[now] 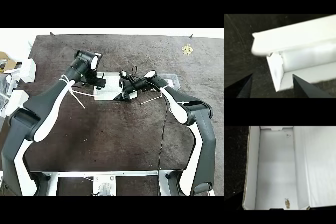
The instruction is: Fold the box and place the chain.
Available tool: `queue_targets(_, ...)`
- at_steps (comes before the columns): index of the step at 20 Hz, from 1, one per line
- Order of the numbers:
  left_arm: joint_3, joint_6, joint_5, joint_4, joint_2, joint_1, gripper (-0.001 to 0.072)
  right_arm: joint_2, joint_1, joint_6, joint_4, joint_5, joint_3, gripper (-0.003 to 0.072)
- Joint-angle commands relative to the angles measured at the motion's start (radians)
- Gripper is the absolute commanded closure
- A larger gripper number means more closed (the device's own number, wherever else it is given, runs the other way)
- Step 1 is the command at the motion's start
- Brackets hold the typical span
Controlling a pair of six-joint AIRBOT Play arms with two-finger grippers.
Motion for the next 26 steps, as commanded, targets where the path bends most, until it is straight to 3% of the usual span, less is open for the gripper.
queue_targets(1,0.004,0.041,-0.017,-0.003,0.044,0.002,0.0173,0.0,0.0,0.0,0.0,0.0,0.0,0.0293)
queue_targets(8,-0.015,0.062,0.0,0.024,0.041,0.002,0.0177,0.0,0.001,0.0,0.0,0.0,0.0,0.0293)
queue_targets(10,0.016,0.266,-0.025,0.008,0.047,0.002,0.0372,0.0,0.001,0.0,0.0,0.0,0.0,0.0293)
queue_targets(13,0.036,0.422,-0.016,-0.043,0.071,0.033,0.037,0.0,0.0,0.0,0.0,0.0,0.0,0.0293)
queue_targets(16,0.035,0.595,0.013,-0.309,0.095,0.132,0.037,0.0,0.001,0.0,0.0,0.0,0.0,0.0293)
queue_targets(18,0.018,0.807,0.016,-0.55,0.095,0.215,0.0369,0.0,0.001,0.0,0.0,0.0,0.0,0.0293)
queue_targets(21,-0.056,1.199,0.044,-0.802,0.094,0.324,0.0369,0.0,0.0,0.0,0.0,0.0,0.0,0.0293)
queue_targets(23,-0.104,1.35,0.079,-0.88,0.094,0.383,0.037,0.0,0.001,0.0,0.0,0.0,0.0,0.0293)
queue_targets(26,-0.127,1.402,0.153,-0.858,0.094,0.423,0.037,0.0,0.0,0.0,0.0,0.0,0.0,0.0293)
